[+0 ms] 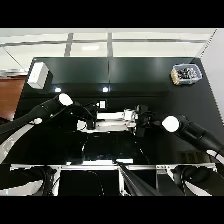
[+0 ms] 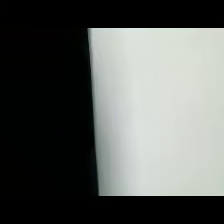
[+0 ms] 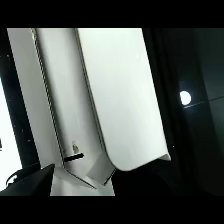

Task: Fold the box and place the chain.

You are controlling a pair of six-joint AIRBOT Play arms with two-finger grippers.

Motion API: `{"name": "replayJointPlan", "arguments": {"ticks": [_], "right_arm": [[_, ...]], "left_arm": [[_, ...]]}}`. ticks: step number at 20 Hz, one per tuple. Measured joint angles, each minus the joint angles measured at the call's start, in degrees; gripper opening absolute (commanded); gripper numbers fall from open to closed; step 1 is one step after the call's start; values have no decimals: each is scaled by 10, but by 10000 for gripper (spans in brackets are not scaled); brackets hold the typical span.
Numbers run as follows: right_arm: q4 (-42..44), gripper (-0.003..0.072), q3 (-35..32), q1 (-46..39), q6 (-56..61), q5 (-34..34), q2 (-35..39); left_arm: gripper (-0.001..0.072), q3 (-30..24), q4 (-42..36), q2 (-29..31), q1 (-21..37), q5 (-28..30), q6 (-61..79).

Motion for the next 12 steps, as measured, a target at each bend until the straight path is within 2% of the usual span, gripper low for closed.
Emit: {"name": "replayJointPlan", "arguments": {"ticks": [6, 12], "right_arm": [[183, 702, 0, -52, -175, 74, -43], [250, 702, 0, -61, -276, 104, -95]], "left_arm": [[28, 0, 0, 0, 0, 0, 0], [28, 0, 0, 0, 0, -2, -1]]}}
